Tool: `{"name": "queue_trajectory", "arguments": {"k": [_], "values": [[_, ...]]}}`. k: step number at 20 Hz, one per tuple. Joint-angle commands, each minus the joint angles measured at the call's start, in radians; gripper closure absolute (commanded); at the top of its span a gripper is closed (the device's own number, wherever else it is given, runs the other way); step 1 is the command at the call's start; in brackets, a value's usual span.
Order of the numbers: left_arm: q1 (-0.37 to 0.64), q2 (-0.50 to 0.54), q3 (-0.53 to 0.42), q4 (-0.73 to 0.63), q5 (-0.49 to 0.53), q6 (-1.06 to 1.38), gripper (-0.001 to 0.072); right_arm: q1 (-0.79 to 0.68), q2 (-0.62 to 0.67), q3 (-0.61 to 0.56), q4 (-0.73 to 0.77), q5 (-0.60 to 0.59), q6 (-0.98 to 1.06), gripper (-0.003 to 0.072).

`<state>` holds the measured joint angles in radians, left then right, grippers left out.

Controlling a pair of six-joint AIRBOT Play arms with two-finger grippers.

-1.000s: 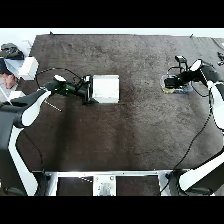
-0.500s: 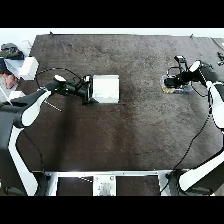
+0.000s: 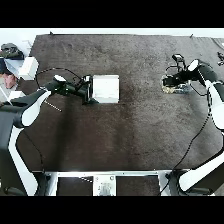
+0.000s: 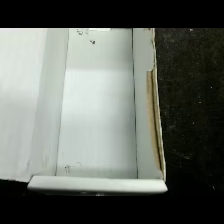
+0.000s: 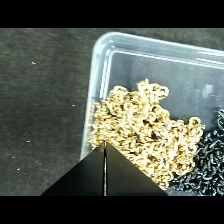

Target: Fold the box and place the chain.

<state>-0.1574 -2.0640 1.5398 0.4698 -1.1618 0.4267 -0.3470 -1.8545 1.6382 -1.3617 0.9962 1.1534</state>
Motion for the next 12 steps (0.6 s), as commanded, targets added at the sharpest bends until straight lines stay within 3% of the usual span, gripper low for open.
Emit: {"name": "queue_trajectory", "arguments": {"k": [1,2,3,5,12], "values": [[0.000,0.000,0.000,0.000,0.000,0.000,0.0362,0.005,0.018,0.001,0.000,0.019,-0.002,0.0696],[0.000,0.000,0.000,0.000,0.000,0.000,0.0362,0.002,0.020,0.001,-0.005,0.030,0.011,0.0578],[0.000,0.000,0.000,0.000,0.000,0.000,0.0362,-0.003,0.019,0.001,-0.013,0.036,0.041,0.0304],[0.000,0.000,0.000,0.000,0.000,0.000,0.0362,-0.005,0.019,0.001,-0.062,0.035,0.044,0.0410],[0.000,0.000,0.000,0.000,0.000,0.000,0.0362,-0.002,-0.014,0.001,-0.071,0.017,0.020,0.0411]]}}
